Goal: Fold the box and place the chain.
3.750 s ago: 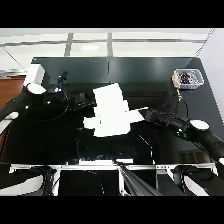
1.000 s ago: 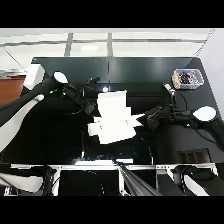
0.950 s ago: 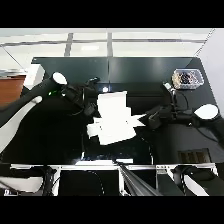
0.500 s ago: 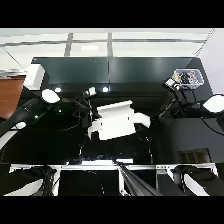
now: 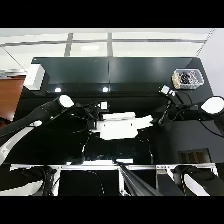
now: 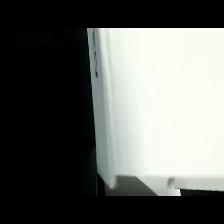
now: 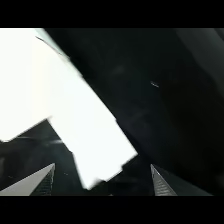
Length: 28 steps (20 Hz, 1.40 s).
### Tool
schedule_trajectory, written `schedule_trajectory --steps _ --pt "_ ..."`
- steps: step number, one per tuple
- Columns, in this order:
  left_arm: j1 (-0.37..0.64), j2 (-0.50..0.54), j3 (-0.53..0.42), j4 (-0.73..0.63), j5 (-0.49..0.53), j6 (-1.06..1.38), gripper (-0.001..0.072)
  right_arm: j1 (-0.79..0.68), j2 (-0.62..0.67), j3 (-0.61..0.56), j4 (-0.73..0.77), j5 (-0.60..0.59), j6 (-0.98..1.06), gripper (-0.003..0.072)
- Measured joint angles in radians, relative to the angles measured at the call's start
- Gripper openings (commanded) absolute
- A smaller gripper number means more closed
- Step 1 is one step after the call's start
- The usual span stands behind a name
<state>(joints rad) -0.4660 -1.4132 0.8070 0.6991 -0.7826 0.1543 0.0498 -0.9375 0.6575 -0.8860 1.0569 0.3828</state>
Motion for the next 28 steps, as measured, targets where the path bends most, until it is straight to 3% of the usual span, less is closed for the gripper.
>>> schedule_trajectory --steps 4,9,15,21,28 --pt "-0.003 -0.015 0.003 -0.011 0.006 0.016 0.0031 0.061 -0.035 -0.071 0.074 -0.017 -0.116 0.0705" --pt "-0.004 -0.020 0.003 -0.011 0.010 0.020 0.0031 0.180 -0.090 -0.102 0.040 -0.077 -0.168 0.0705" --pt "-0.004 -0.021 0.003 -0.008 0.011 0.022 0.0031 0.256 -0.134 -0.109 0.004 -0.127 -0.251 0.0705" --pt "-0.004 -0.021 0.003 -0.007 0.012 0.022 0.0031 0.343 -0.174 -0.109 0.086 -0.205 -0.270 0.0705" --pt "-0.004 -0.021 0.003 -0.004 0.013 0.021 0.0031 0.360 -0.141 -0.068 0.093 -0.271 -0.249 0.0705"
